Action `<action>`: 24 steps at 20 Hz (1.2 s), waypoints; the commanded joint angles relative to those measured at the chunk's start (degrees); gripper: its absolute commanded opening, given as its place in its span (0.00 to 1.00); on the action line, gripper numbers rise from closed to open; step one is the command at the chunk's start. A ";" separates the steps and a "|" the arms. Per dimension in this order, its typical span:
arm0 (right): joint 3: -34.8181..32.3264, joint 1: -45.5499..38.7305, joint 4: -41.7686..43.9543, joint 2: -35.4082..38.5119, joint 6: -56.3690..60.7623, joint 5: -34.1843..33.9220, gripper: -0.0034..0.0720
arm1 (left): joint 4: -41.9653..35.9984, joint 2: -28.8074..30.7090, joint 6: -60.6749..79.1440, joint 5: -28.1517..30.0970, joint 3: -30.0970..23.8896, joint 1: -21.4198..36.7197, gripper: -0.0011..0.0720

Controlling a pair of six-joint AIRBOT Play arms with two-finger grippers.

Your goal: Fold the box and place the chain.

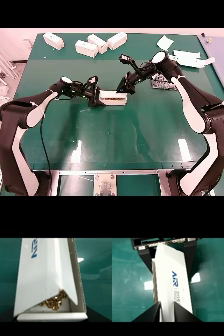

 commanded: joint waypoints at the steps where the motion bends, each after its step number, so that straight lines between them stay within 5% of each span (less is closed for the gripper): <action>1: 0.00 0.70 -0.63 0.04 0.81 0.79 0.30 | 0.07 0.04 -0.02 -0.20 0.02 -0.04 0.66; 24: -8.09 1.01 4.39 0.02 -1.31 0.48 0.27 | 0.07 0.04 -0.02 -0.20 0.02 -0.04 0.66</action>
